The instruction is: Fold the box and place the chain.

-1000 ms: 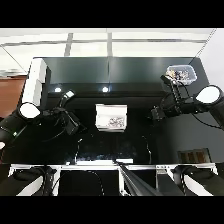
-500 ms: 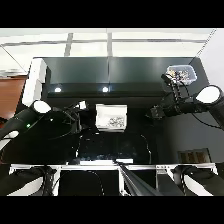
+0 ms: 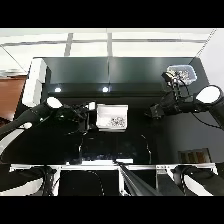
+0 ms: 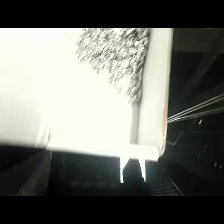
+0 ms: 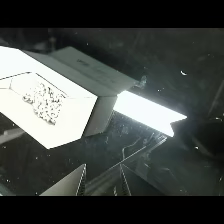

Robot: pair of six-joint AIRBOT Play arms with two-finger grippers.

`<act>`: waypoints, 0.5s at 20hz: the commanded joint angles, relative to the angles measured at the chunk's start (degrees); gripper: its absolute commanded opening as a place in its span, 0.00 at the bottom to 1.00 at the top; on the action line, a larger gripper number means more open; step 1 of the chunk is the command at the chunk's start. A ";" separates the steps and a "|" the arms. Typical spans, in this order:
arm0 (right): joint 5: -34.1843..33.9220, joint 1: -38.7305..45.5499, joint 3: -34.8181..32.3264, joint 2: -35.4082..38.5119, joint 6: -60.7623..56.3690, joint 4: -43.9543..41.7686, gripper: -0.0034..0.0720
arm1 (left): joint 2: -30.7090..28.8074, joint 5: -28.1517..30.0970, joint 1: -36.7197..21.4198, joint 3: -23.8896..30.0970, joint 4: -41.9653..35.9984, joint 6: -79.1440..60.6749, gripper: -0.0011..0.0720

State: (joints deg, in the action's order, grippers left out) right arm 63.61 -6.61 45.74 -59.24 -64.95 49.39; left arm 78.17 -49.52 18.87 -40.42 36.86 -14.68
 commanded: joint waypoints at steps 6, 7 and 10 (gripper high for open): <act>-2.43 -0.07 -0.04 0.04 0.02 -0.02 0.38 | 0.98 -2.10 1.77 -0.72 -2.03 -0.35 0.88; -2.91 -0.07 -0.04 0.04 0.04 -0.02 0.38 | 0.98 -2.10 1.88 -0.74 -3.30 -0.35 0.82; -8.79 -0.87 -0.04 0.04 -0.09 -0.76 0.61 | 0.98 -1.66 2.51 -0.74 -3.02 -0.35 0.48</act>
